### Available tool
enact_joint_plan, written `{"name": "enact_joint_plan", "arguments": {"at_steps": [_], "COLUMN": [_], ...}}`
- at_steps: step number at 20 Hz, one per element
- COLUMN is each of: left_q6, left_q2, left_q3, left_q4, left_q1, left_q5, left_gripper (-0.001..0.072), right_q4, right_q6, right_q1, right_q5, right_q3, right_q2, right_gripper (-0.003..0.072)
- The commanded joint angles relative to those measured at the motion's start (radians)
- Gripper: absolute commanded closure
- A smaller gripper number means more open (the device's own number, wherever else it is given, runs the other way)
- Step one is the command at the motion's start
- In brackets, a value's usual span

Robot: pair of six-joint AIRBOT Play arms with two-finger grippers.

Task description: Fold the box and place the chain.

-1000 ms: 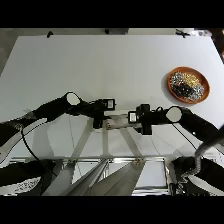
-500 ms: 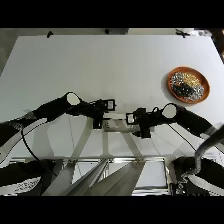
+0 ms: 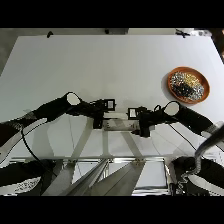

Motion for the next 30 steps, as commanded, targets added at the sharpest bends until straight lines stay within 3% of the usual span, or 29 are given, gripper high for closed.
{"name": "enact_joint_plan", "arguments": {"at_steps": [1,9,30], "left_q6": [0.001,0.001,0.001], "left_q2": [0.001,0.001,0.001], "left_q3": [0.000,0.000,0.000], "left_q4": [0.000,0.000,0.000], "left_q1": [0.000,0.000,0.000], "left_q5": [0.000,0.000,0.000], "left_gripper": [0.0700,0.0700,0.0700], "right_q4": [0.005,-0.016,-0.024], "right_q6": [-0.005,-0.023,-0.023], "right_q1": [-0.004,0.045,0.063], "right_q5": [-0.027,-0.131,-0.159], "right_q3": [0.001,0.001,-0.016], "right_q2": [-0.001,-0.001,-0.043], "right_gripper": [0.0021,0.0028,0.0059]}}
